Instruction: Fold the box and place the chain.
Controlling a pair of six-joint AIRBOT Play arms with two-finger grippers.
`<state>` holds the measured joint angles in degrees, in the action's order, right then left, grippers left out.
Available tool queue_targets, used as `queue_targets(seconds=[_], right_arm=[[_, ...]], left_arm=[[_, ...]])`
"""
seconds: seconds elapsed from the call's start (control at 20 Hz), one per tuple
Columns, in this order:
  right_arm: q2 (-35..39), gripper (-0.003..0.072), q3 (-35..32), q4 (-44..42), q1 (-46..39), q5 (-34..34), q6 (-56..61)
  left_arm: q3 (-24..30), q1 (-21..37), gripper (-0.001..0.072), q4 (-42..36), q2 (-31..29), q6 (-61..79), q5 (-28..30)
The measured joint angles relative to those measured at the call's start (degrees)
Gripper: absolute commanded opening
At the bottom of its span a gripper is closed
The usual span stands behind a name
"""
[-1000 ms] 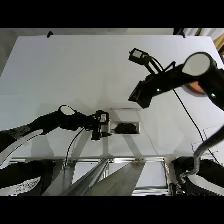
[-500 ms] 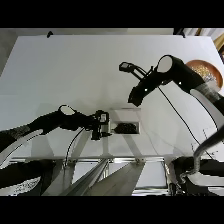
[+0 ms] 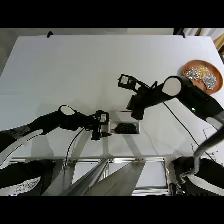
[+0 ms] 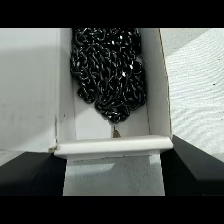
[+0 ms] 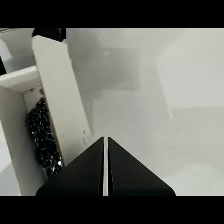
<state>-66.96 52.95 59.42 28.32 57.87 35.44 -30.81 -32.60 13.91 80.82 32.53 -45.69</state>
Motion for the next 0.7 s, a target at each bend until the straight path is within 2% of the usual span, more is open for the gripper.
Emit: queue_targets(seconds=[0.25,0.3,0.35,0.6,0.65,0.7], right_arm=[[3.1,0.0072,-3.78,-3.02,2.23,0.31,-3.98],[3.34,0.0153,-4.39,-3.21,3.06,0.5,-4.48],[3.5,0.0203,-4.96,-3.28,3.93,0.74,-4.92],[3.78,0.0204,-6.19,-3.78,7.41,0.98,-5.25],[3.8,0.0245,-6.29,-3.74,7.8,1.07,-5.27],[3.82,0.032,-6.36,-3.69,8.04,1.29,-5.27]], left_arm=[[0.0,0.0,0.0153,0.0,0.0,0.0,0.0],[0.0,0.0,0.0153,0.02,0.0,0.0,0.0],[0.0,0.0,0.0153,0.0,0.0,0.0,0.0],[0.0,0.0,0.0153,0.02,0.0,0.0,0.0],[0.0,0.0,0.0153,0.0,0.0,0.0,0.0],[0.0,0.0,0.0153,0.0,0.0,0.0,0.0]])
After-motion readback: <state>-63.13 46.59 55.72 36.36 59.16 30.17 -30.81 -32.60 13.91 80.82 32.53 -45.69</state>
